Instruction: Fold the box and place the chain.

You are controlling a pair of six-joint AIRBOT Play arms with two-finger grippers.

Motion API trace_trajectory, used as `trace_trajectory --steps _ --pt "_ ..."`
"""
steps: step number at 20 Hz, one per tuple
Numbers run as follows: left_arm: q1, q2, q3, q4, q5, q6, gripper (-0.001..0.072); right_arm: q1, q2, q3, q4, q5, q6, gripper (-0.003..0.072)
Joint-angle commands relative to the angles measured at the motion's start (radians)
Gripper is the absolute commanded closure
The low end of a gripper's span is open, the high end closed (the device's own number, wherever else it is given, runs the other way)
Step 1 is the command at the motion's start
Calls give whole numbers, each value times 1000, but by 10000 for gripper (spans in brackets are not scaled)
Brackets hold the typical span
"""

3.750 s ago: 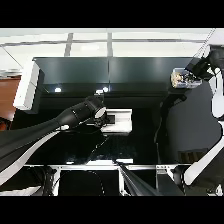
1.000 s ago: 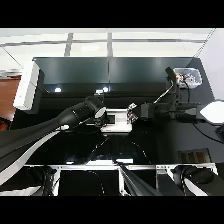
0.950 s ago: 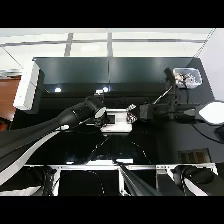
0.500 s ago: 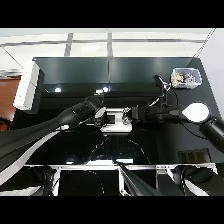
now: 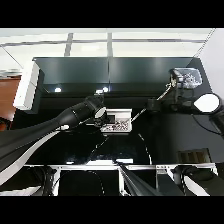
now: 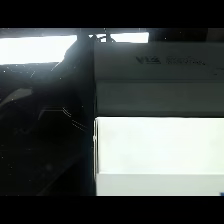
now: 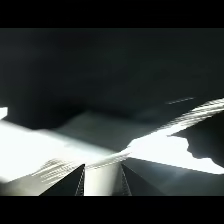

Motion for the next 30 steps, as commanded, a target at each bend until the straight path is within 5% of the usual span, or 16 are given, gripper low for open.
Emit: trace_trajectory --steps 1,2,3,6,10,13,17,18,19,20,28,30 --pt "0 0 0 0 2 0 681 -139 -17 -37 -322 -151 85 417" --pt "0 0 0 0 2 0 681 -143 -51 -37 -364 -204 93 139" --pt "0 0 0 0 2 0 681 -141 -89 -30 -351 -250 87 -29" --pt "0 0 0 0 2 0 681 -131 -247 70 -393 -303 136 -24" --pt "0 0 0 0 2 0 681 -95 -495 330 -861 -32 623 -23" --pt "0 0 0 0 5 0 681 -82 -576 417 -818 -78 736 -23" --pt "0 0 0 0 4 0 681 -82 -678 501 -803 29 800 -22" --pt "0 0 0 0 4 0 681 -83 -686 504 -795 27 814 12" --pt "0 0 0 0 4 0 681 -83 -690 504 -794 26 827 132" --pt "0 0 0 0 4 0 681 -83 -692 504 -794 18 829 146" --pt "0 0 0 0 3 0 681 -82 -730 503 -755 0 840 147" --pt "0 0 0 0 3 0 681 -80 -733 503 -733 8 831 335"
